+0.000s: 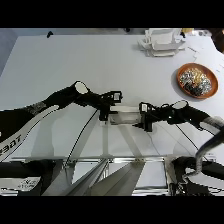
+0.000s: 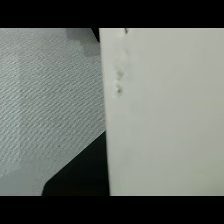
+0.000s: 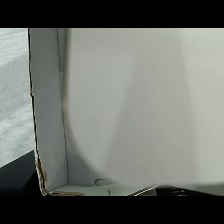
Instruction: Fold the box and place the chain.
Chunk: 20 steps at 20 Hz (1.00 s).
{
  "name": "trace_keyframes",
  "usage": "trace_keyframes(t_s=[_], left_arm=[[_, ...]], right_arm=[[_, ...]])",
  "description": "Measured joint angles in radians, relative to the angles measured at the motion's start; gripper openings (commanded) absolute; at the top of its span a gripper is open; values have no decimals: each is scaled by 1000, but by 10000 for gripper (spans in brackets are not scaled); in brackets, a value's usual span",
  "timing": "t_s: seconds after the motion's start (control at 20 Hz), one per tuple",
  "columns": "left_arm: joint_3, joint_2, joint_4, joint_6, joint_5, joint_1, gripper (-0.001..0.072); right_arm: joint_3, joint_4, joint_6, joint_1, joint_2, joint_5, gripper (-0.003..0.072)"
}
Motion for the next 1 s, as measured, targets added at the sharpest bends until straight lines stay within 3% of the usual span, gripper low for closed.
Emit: trace_keyframes(t_s=[0.65,0.7,0.8,1.0], left_arm=[[0,0,0,0,0,0,11],[0,0,0,0,0,0,11],[0,0,0,0,0,0,11],[0,0,0,2,-3,0,11]], right_arm=[[0,0,9,0,-1,5,416],[0,0,9,0,-1,6,430],[0,0,10,0,-1,8,600],[-2,-7,21,-2,9,39,602]])
